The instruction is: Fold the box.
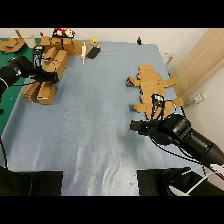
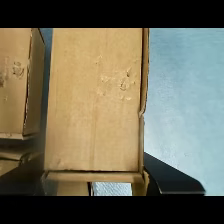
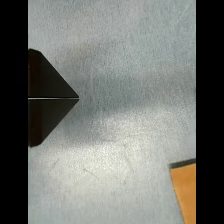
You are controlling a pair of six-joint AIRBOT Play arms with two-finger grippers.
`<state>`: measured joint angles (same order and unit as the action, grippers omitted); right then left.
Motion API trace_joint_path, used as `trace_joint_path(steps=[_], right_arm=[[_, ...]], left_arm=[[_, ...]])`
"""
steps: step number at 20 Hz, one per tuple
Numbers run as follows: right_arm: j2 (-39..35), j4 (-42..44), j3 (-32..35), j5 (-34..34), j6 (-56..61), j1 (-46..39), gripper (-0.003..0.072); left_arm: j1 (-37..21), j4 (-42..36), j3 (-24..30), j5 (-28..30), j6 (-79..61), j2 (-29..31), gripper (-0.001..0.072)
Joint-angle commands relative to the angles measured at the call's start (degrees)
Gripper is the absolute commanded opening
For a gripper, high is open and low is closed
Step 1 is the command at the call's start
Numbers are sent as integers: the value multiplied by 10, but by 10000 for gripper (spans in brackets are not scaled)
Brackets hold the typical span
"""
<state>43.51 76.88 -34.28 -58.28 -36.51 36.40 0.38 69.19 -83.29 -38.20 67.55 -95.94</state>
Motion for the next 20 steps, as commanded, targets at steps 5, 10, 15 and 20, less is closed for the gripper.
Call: trace_joint_path(steps=[5,10,15,20], right_arm=[[0,1,0,23,0,0,7],[0,1,0,24,0,0,7],[0,1,0,24,0,0,7],[0,1,0,24,0,0,7]], left_arm=[[-6,5,-52,2,4,-52,446],[-8,7,-55,7,4,-82,445],[-11,16,-56,8,4,-97,446],[-11,18,-59,12,-5,-97,578]])
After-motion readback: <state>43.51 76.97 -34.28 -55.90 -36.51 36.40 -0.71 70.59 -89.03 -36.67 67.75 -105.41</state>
